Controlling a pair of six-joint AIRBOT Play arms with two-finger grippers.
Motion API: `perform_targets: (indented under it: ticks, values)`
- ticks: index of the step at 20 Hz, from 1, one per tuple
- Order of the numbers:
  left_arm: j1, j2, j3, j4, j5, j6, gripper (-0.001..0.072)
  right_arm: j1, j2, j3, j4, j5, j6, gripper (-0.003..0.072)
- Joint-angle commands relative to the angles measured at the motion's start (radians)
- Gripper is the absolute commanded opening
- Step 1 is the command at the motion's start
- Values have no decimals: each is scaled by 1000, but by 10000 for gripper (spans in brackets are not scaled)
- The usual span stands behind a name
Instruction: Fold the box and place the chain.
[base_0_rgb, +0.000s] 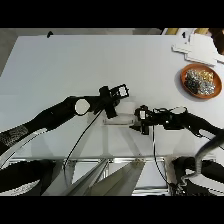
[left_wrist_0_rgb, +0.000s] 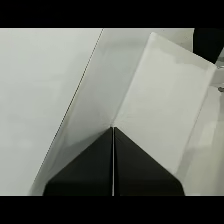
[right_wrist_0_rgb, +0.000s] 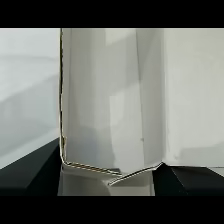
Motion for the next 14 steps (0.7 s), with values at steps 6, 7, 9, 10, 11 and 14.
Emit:
perform_targets:
  ticks: [6,7,9,10,11,14]
  values:
    - [15,192,1,100,-263,-7,8,0,0,1,-1,0,-1,408]
    - [28,244,1,114,-353,-7,8,0,0,1,-1,0,-1,408]
    - [65,332,1,146,-542,-7,8,0,0,1,-1,0,-1,408]
    - [86,364,1,164,-629,-7,8,0,0,1,-1,0,-1,408]
    - [110,389,1,185,-715,-3,8,0,0,1,-1,0,-1,408]
    - [164,401,1,227,-807,0,8,0,0,1,-1,0,-1,408]
